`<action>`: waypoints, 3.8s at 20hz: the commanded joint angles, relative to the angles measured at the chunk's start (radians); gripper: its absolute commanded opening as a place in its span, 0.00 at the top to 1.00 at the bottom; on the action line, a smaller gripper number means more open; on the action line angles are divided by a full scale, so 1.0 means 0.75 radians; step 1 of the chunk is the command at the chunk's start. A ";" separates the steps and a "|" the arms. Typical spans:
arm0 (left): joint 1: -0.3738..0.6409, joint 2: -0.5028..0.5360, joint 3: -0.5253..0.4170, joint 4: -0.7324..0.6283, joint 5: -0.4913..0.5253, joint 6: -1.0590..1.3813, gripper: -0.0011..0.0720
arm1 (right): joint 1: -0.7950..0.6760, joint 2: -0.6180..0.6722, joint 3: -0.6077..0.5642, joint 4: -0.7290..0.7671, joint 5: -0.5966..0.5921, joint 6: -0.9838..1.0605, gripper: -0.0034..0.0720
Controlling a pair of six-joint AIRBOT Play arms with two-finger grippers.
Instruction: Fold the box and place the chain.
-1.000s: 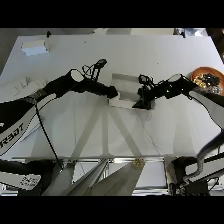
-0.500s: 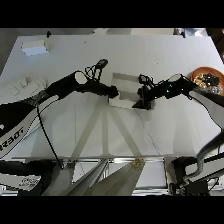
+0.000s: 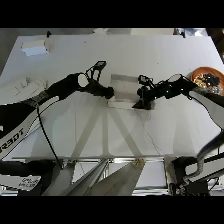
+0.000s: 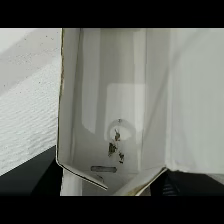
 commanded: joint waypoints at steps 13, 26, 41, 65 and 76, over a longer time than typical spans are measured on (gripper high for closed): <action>-0.022 0.034 0.182 0.339 -0.314 -0.275 0.22 | 0.002 0.000 0.001 0.003 -0.001 0.003 0.57; -0.174 -0.218 0.434 0.588 -0.645 -0.614 0.44 | 0.002 0.000 0.001 0.003 -0.001 0.003 0.57; -0.258 -0.218 0.434 0.640 -0.678 -0.786 0.96 | 0.002 0.000 0.001 0.003 -0.001 0.003 0.57; -0.215 0.396 0.158 0.326 -0.418 0.881 0.49 | 0.002 0.000 0.001 0.003 -0.001 0.003 0.57; 0.298 0.203 -0.048 -0.339 -0.555 1.840 0.02 | 0.002 0.000 0.001 0.003 -0.001 0.003 0.57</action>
